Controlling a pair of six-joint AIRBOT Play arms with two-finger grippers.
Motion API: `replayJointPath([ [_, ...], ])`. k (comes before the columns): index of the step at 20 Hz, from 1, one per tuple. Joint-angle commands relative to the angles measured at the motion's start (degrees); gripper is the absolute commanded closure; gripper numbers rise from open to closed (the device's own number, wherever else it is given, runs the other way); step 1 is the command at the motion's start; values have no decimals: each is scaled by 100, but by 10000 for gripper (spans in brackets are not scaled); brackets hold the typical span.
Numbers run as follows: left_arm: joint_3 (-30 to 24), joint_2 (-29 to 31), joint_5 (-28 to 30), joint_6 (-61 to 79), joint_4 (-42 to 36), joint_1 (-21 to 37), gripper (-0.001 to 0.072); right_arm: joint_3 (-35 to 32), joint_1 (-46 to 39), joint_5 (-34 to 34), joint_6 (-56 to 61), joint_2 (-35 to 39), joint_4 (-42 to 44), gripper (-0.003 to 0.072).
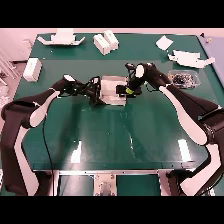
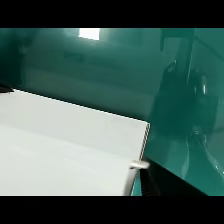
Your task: Fold the box and place the chain.
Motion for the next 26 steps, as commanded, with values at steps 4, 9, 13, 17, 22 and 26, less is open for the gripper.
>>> replayJointPath([
  [4,7,0,20,-26,0,7,313,144,0,402,234,-223,-83,299],
  [9,7,0,24,-26,17,7,313,396,-2,575,254,-330,-118,298],
  [13,7,0,22,-26,20,9,313,844,-4,1056,254,-330,-369,286],
  [17,7,0,22,-26,20,7,313,1226,-7,1646,256,-330,-752,247],
  [22,7,0,22,-26,22,7,313,1845,-4,1639,254,-330,-748,252],
  [26,7,0,20,-26,22,9,313,1853,37,1644,299,-426,-734,258],
])
